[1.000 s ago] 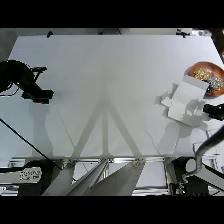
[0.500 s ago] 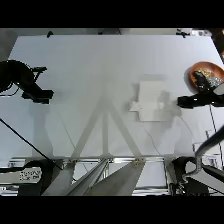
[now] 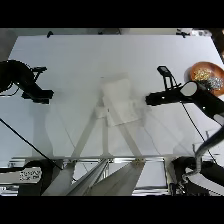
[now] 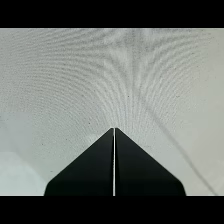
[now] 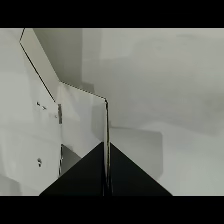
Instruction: Fold the box and place the chain.
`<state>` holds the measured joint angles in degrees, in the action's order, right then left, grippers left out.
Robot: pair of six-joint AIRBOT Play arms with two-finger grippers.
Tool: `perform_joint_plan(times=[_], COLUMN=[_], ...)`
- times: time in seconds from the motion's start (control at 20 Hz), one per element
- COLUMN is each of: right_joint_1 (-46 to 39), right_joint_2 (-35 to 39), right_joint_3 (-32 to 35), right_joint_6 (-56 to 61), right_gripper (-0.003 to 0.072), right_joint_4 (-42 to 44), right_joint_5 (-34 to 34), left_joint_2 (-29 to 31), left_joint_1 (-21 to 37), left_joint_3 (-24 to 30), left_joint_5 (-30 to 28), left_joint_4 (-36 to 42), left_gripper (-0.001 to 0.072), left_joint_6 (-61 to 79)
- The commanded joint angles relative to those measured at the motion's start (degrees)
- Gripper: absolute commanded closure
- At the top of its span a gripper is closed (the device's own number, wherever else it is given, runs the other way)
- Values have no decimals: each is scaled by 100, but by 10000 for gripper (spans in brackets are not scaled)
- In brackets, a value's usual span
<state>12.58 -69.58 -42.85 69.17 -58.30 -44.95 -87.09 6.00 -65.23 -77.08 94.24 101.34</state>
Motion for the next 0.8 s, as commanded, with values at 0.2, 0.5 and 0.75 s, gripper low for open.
perform_joint_plan(times=[0.2,0.5,0.75], right_joint_1=[1198,1314,1311], right_joint_2=[0,0,0], right_joint_3=[2,2,4], right_joint_6=[1659,1746,1746], right_gripper=[676,675,675], right_joint_4=[-1003,-1029,-1023], right_joint_5=[391,459,511], left_joint_2=[4,4,4], left_joint_1=[4,4,4], left_joint_3=[2,2,2], left_joint_5=[-2,63,66], left_joint_4=[0,4,1084], left_gripper=[696,696,697], left_joint_6=[0,-4,306])
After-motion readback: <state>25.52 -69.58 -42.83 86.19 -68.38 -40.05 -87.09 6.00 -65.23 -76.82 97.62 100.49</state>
